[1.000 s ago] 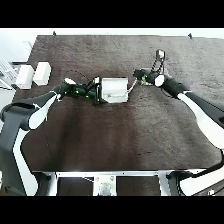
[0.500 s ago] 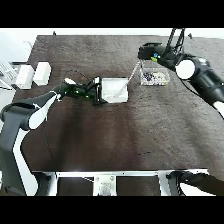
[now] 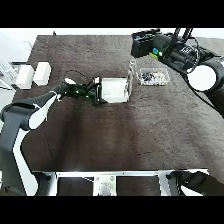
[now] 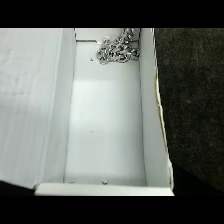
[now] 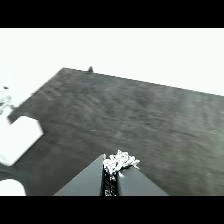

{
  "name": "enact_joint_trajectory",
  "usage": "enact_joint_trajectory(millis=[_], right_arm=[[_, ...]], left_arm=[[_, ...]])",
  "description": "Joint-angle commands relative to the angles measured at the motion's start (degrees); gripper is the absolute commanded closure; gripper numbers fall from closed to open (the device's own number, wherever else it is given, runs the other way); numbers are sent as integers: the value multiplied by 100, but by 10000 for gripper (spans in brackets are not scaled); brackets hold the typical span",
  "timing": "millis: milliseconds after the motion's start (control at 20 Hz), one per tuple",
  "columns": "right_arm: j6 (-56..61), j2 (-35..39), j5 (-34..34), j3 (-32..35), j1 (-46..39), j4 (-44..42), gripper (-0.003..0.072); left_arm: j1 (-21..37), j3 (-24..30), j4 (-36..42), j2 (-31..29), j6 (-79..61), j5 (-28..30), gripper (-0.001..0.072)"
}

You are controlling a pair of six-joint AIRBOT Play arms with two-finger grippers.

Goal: Fold the box and place the chain.

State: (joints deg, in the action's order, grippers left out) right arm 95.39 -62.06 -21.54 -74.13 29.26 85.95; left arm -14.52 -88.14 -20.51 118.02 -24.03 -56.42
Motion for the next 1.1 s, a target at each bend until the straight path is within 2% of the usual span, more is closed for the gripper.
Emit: enact_joint_trajectory(millis=[0,150,350,500,800,1050], right_arm=[[15,15,114,-4,304,24,686],[13,-42,363,-4,455,24,686],[-13,-101,1292,-7,470,28,686],[-9,-101,1620,-28,470,26,686],[-107,-125,1770,-76,459,28,686],[-142,-280,1646,-70,459,26,686]], left_arm=[[2,2,0,2,-2,0,431],[2,2,0,2,-2,0,431],[2,2,0,2,-2,0,431],[4,2,0,2,-2,0,431],[4,2,0,2,-2,0,431],[2,2,0,2,-2,0,431]])
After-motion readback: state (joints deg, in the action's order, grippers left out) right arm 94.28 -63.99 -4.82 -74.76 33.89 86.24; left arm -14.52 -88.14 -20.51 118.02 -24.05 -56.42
